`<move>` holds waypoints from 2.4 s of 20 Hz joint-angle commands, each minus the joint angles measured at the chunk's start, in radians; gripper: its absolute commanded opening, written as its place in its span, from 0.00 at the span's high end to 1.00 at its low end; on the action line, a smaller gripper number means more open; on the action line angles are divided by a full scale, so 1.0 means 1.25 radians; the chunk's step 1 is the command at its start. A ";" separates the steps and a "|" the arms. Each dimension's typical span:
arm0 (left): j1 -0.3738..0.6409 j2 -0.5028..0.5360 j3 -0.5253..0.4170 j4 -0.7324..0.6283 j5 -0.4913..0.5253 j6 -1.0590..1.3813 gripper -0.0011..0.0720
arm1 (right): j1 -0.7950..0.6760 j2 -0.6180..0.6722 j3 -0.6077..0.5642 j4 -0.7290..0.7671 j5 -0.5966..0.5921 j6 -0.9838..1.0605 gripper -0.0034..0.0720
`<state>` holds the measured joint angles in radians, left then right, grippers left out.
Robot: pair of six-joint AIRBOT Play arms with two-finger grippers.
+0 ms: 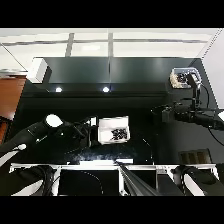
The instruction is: Fold the box and place the chain.
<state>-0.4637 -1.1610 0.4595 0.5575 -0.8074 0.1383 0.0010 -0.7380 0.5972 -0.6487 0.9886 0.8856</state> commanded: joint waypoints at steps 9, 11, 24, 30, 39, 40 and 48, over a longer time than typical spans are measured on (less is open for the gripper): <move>-0.035 0.001 0.017 0.014 0.038 -0.016 0.45 | 0.089 -0.004 0.001 0.001 -0.049 0.020 0.02; -0.036 0.000 0.045 0.079 0.016 -0.016 0.45 | 0.152 -0.014 0.002 0.001 -0.158 0.020 0.02; -0.035 -0.070 0.068 0.113 0.015 -0.015 0.45 | 0.337 -0.213 0.077 -0.117 -0.133 -0.116 0.03; -0.035 -0.070 0.068 0.113 0.015 -0.015 0.45 | 0.337 -0.213 0.077 -0.113 -0.047 -0.222 0.03; -0.035 -0.070 0.068 0.113 0.015 -0.015 0.45 | 0.428 -0.225 0.074 -0.125 -0.045 -0.409 0.03; -0.035 -0.070 0.068 0.113 0.014 -0.015 0.45 | 0.433 -0.225 0.074 -0.120 -0.042 -0.419 0.03; -0.035 -0.070 0.068 0.113 0.014 -0.015 0.45 | 0.476 -0.237 0.073 -0.108 -0.100 -0.433 0.03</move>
<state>-0.5079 -1.2484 0.5449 0.6987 -0.7895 0.1192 0.5835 -1.0260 0.6891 -0.7830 0.9077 0.3542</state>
